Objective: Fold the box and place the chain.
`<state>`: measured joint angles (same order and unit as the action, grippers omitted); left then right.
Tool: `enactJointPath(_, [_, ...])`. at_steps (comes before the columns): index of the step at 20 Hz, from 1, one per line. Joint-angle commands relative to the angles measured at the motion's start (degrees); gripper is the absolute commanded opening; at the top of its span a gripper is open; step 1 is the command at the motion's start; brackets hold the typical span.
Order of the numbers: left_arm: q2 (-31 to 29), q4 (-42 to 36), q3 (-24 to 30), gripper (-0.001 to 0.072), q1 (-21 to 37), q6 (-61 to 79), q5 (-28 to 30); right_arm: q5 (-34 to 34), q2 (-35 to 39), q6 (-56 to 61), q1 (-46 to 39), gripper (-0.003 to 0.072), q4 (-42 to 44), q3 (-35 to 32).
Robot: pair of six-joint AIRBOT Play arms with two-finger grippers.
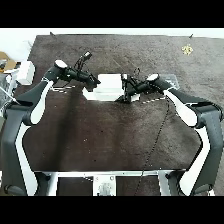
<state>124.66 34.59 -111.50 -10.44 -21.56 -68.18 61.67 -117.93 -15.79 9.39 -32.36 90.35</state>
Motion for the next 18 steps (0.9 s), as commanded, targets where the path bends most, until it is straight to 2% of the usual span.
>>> enactJointPath(1, [0.04,2.84,0.02,0.001,0.07,-1.29,-0.5,-0.02,0.0,-0.02,0.07,0.0396,0.0,-0.02])
enactJointPath(6, [-0.48,2.84,0.0,0.001,0.07,-2.43,-1.16,-0.02,0.0,-0.02,0.07,0.0396,-0.02,-0.02])
enactJointPath(11, [-4.85,5.66,-0.04,0.001,0.09,-2.36,1.18,-0.02,0.0,-0.02,0.07,0.0396,-0.02,-0.02])
enactJointPath(15, [-10.82,8.57,-0.83,0.0011,0.33,-0.09,-1.42,-0.02,0.0,-0.02,0.07,0.0396,-0.02,-0.02])
enactJointPath(18, [-13.51,14.08,-1.51,0.0032,0.31,5.57,-7.85,-0.04,0.0,-0.02,0.07,0.0396,-0.02,-0.02])
